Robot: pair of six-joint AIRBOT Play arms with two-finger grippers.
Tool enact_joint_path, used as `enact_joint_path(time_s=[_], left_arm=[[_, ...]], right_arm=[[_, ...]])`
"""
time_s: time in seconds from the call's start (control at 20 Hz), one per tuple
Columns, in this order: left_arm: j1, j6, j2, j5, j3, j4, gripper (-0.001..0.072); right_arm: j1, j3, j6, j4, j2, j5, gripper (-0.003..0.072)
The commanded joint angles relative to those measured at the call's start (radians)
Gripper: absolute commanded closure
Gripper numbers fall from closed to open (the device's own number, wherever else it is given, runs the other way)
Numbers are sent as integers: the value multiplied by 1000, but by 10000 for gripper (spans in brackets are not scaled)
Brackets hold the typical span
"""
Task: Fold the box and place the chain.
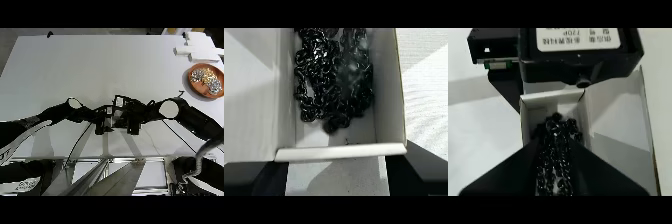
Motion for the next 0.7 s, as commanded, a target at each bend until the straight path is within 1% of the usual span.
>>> enact_joint_path(time_s=[0.0, 0.1, 0.2, 0.25, 0.3, 0.45, 0.55, 0.65], left_arm=[[1, 0, 1, 0, 0, 0, 675], [1, 0, 1, 0, 0, 0, 675], [1, 0, 1, 0, 0, 0, 675], [1, 0, 1, 0, 0, 0, 675], [1, 0, 1, 0, 0, 0, 675], [1, 0, 1, 0, 0, 0, 675], [1, 0, 1, 0, 0, 0, 675], [1, 0, 1, 0, 0, 0, 675]], right_arm=[[2, 1, 54, -98, 12, 3, 432], [0, 1, 111, -226, 85, 29, 433], [-39, 1, 126, -317, 166, 106, 449], [-74, 1, 125, -332, 198, 153, 473], [-121, 1, 125, -337, 221, 200, 516], [-265, -2, 57, -356, 232, 313, 524], [-330, -16, -35, -355, 228, 332, 524], [-359, -51, -100, -355, 226, 300, 524]])
